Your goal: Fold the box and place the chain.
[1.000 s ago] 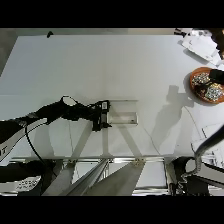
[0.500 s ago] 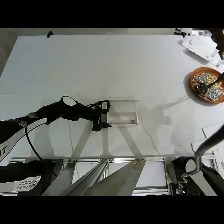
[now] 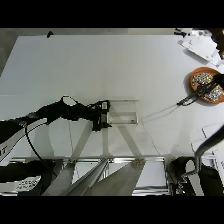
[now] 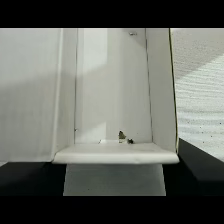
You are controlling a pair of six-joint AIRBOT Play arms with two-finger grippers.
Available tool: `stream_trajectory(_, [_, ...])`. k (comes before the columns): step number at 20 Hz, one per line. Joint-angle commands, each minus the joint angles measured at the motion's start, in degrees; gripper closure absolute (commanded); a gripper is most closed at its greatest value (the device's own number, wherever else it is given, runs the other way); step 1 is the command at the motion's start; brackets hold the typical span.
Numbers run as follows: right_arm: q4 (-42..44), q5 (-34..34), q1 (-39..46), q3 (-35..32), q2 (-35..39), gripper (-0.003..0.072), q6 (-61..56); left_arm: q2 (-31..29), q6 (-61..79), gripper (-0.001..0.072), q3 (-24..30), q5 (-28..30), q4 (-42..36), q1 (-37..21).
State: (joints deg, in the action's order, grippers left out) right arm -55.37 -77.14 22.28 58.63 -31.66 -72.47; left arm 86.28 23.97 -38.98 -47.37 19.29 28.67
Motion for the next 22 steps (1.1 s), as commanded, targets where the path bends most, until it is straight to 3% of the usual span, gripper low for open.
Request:
stream_trajectory(1, [1.7,1.05,-8.04,-10.51,6.99,0.0673,-2.75,-0.04,0.02,0.0384,-0.02,0.02,0.0,0.0])
stream_trajectory(6, [2.05,9.6,-23.3,-20.76,9.57,0.0673,-7.96,-0.04,0.02,0.0384,-0.02,0.02,0.02,0.0])
stream_trajectory(11, [2.71,30.58,-44.0,-28.52,7.54,0.0673,-13.64,-0.04,0.02,0.0384,-0.02,0.0,0.0,0.0])
stream_trajectory(16, [2.69,49.33,-61.33,-29.14,-7.82,0.0673,-15.67,-0.04,0.02,0.0384,-0.02,0.02,0.0,0.0])
stream_trajectory(22, [3.1,52.26,-63.41,-29.11,-20.55,0.0673,-15.63,-0.04,0.02,0.0384,-0.02,0.02,0.02,0.0])
